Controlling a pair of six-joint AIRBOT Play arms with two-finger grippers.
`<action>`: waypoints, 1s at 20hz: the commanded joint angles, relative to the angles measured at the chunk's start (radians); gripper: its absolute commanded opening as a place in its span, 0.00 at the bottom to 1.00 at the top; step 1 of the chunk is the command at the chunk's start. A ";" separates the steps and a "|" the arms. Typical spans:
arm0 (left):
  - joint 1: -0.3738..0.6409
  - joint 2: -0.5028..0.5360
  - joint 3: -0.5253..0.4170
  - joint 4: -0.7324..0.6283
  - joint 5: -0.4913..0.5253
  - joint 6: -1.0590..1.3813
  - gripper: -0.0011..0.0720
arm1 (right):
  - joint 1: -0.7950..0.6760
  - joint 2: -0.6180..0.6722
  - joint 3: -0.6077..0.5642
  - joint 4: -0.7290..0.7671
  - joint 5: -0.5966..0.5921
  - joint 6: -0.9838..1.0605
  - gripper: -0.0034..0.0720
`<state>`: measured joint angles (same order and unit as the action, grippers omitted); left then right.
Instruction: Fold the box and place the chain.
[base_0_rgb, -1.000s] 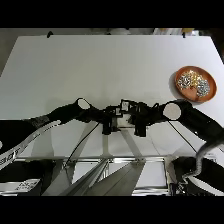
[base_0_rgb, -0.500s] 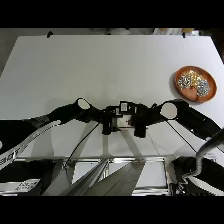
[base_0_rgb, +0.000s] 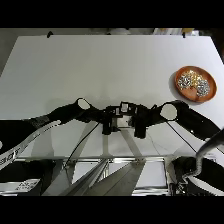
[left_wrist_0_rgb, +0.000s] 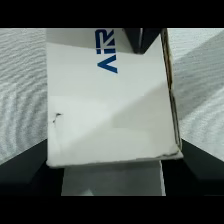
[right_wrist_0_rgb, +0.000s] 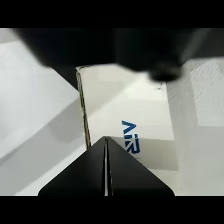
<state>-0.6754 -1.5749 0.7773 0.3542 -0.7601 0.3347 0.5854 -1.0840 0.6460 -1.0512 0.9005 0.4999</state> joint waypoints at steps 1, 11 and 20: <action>0.001 0.000 0.000 0.001 0.000 0.001 0.44 | -0.010 0.063 0.000 0.001 -0.008 0.004 0.06; 0.000 0.000 0.000 0.001 0.000 0.001 0.44 | -0.257 0.164 -0.017 -0.153 0.213 0.177 0.06; 0.001 0.000 0.000 0.001 0.000 0.001 0.44 | -0.264 0.139 -0.080 -0.152 0.153 0.175 0.06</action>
